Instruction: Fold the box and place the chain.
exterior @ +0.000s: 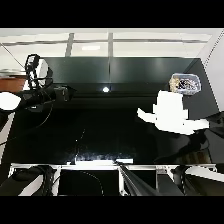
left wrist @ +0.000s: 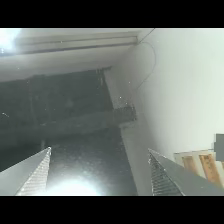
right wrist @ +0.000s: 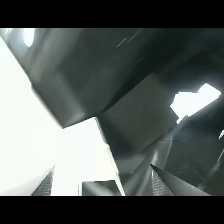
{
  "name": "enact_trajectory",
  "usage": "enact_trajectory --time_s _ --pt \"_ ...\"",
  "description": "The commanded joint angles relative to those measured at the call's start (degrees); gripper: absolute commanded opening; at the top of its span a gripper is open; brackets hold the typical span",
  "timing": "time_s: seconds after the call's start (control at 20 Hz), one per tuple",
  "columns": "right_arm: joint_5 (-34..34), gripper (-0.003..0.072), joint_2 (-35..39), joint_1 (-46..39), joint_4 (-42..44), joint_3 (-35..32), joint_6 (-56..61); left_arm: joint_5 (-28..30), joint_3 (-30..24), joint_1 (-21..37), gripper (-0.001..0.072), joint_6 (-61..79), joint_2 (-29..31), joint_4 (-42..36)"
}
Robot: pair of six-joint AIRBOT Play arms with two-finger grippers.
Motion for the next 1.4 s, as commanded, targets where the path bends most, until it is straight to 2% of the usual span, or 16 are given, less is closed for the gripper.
enact_trajectory --time_s 0.0,0.15,0.3,0.35,0.4,0.45,0.65,0.75,0.95,1.1,1.35 --pt "2.4 0.0535 -7.6 5.4 -3.3 4.7 -4.0 -0.8 0.0 0.0 0.0704 0.0 -0.4 -2.6" --pt "-0.7 0.0535 -8.1 9.1 -3.1 5.7 -5.5 -1.0 0.0 0.0 0.0704 0.0 -1.1 -4.0" --pt "2.3 0.0531 -10.0 11.7 -3.4 5.7 -6.9 -2.3 0.0 0.0 0.0704 0.0 -2.2 -4.0" --pt "2.7 0.0296 -10.2 12.2 -3.5 5.7 -7.1 -3.1 0.0 0.0 0.0704 0.0 -2.5 -4.0" --pt "2.9 0.0102 -10.2 12.3 -3.5 5.7 -7.3 -3.7 0.0 0.0 0.0704 0.0 -2.7 -4.0" --pt "3.4 0.0041 -10.2 12.3 -3.4 5.7 -7.8 -4.1 0.0 0.0 0.0704 0.0 -2.7 -4.0" --pt "10.1 0.0042 -9.0 13.6 -3.1 5.7 -8.0 -4.1 0.0 0.0 0.0704 0.0 -2.7 -9.1" --pt "10.3 0.0041 -6.1 16.0 -2.4 5.7 -7.9 -4.5 0.0 0.0 0.0704 0.1 -2.7 -10.9" --pt "8.0 0.0042 0.4 22.1 7.0 4.2 -8.2 -5.6 0.0 0.0 0.0704 0.4 -2.7 -11.0" --pt "3.0 0.0042 6.4 29.4 12.4 -0.5 -8.6 -6.2 0.0 0.0 0.0704 0.4 -2.7 -11.4" --pt "-13.7 0.0042 21.7 46.6 21.3 -15.2 -9.0 -7.8 -0.4 -0.2 0.0704 0.4 -3.0 -11.5"
